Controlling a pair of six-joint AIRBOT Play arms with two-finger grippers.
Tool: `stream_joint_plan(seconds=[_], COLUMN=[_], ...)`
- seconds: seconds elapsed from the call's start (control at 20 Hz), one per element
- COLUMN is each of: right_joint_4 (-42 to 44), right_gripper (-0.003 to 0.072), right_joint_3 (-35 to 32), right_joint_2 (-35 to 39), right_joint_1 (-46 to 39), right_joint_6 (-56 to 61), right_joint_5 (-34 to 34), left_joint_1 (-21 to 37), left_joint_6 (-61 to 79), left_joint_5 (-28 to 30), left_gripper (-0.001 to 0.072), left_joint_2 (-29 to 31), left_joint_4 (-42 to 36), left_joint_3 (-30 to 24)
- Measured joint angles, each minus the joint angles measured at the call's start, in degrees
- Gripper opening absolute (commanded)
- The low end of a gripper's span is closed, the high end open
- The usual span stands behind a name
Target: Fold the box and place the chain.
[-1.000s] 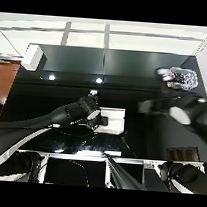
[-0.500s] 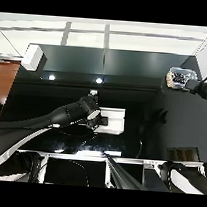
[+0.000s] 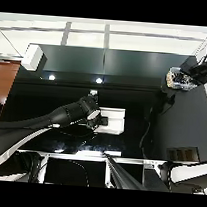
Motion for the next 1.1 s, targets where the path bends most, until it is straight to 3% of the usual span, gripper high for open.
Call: stream_joint_plan(seconds=[0.05, 0.15, 0.3, 0.35, 0.45, 0.5, 0.75, 1.1], right_joint_4=[0.6, 1.3, 2.1, 2.1, 2.5, 2.3, 0.0, -1.3], right_gripper=[0.0671, 0.0551, 0.0550, 0.0454, 0.0099, 0.0053, 0.0051, 0.0008], right_joint_3=[1.0, 2.2, 3.1, 3.3, 3.5, 3.7, 7.1, 8.7], right_joint_2=[-1.5, -3.9, -6.2, -6.6, -7.2, -7.3, -6.1, 3.3], right_joint_1=[-0.1, -0.2, -0.1, -0.1, 0.0, 0.0, 0.0, -0.1], right_joint_6=[-0.7, -1.4, -2.1, -2.2, -2.2, -2.3, -4.1, -9.8], right_joint_5=[-0.2, -0.9, -2.2, -2.6, -2.9, -2.8, 2.5, 6.2], left_joint_1=[0.0, 0.0, 0.0, 0.0, 0.0, 0.0, 0.0, 0.0], left_joint_6=[0.0, 0.0, 0.0, 0.0, 0.0, 0.0, 0.0, 0.0], left_joint_5=[0.0, 0.0, 0.0, 0.0, 0.0, 0.0, 0.0, 0.0], left_gripper=[0.0028, 0.0029, 0.0028, 0.0028, 0.0028, 0.0028, 0.0029, 0.0028], left_joint_2=[0.0, 0.0, 0.0, 0.0, 0.0, 0.0, 0.0, 0.0], left_joint_4=[0.1, 0.1, 0.1, 0.1, 0.1, 0.1, 0.1, 0.1], left_joint_3=[0.0, 0.0, 0.0, 0.0, 0.0, 0.0, 0.0, 0.0])
